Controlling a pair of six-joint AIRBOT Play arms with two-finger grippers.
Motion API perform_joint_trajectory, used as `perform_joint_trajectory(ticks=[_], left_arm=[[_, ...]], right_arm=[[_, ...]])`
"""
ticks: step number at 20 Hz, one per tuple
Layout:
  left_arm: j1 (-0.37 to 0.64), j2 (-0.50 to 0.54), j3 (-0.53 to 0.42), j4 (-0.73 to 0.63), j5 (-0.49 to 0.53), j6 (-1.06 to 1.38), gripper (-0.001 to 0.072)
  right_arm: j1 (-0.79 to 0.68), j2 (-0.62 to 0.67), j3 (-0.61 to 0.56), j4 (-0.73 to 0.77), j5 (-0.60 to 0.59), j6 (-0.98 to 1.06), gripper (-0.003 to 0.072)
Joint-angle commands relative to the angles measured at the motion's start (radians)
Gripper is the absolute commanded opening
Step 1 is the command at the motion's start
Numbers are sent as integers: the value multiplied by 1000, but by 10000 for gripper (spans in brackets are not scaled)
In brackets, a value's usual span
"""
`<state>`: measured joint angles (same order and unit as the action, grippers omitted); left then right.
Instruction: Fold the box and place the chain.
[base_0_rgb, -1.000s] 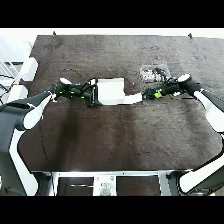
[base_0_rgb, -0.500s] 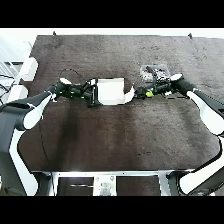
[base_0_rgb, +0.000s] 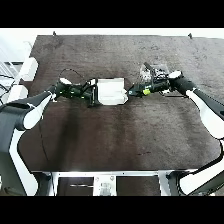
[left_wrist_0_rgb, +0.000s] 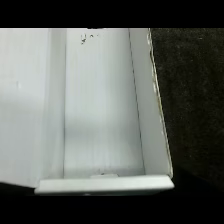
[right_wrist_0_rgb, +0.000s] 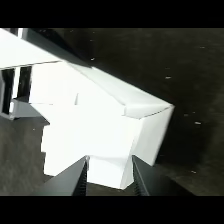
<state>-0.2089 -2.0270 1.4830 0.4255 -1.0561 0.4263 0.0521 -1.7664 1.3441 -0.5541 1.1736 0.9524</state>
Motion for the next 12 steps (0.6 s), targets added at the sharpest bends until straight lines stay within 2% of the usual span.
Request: perform_joint_trajectory(ticks=[1, 7, 12], left_arm=[[0, 0, 0, 0, 0, 0, 358], [0, 0, 0, 0, 0, 0, 358], [0, 0, 0, 0, 0, 0, 358]], right_arm=[[27, 1, 0, 8, -31, 2, 386], [40, 1, 4, -19, -45, 44, 392], [82, 1, 62, -164, -86, 151, 423]])
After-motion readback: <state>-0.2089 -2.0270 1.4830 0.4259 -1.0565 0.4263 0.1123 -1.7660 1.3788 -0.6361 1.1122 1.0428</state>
